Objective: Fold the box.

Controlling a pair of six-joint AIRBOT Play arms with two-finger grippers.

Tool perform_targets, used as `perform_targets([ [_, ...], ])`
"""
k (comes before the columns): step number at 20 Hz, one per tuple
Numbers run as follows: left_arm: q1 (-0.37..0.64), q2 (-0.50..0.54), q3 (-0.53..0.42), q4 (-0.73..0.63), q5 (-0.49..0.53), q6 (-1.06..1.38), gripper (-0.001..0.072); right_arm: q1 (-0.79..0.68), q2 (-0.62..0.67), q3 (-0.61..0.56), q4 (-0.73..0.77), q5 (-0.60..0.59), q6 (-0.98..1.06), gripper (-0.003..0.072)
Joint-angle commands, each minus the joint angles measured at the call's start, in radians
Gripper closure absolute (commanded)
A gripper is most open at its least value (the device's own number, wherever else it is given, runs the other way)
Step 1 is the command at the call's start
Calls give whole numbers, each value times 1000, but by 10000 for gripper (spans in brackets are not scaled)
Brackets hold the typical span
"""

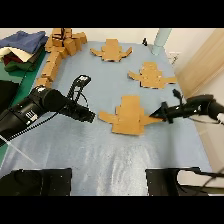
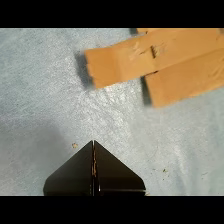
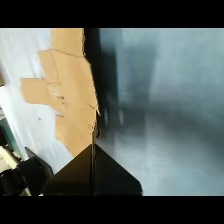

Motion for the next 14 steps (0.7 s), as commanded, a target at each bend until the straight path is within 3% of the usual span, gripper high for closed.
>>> perform_targets([
  [1, 1, 0, 0, 0, 0, 0, 697, 110, 198, -243, -11, 216, 80, 673],
  [2, 1, 0, 0, 0, 0, 0, 697, 122, 226, -269, -19, 219, 81, 639],
  [3, 1, 0, 0, 0, 0, 0, 697, 128, 240, -281, -21, 211, 83, 471],
  [4, 1, 0, 0, 0, 0, 0, 697, 129, 243, -282, -26, 198, 84, 375],
  [9, 1, 0, 0, 0, 56, 0, 697, 129, 236, -279, -26, 208, 86, 386],
  [12, 1, 0, 0, 0, 76, 0, 697, 129, 202, -266, -13, 176, 27, 462],
  [14, 1, 0, 0, -7, 77, 0, 697, 129, 157, -243, 1, 157, -14, 462],
])
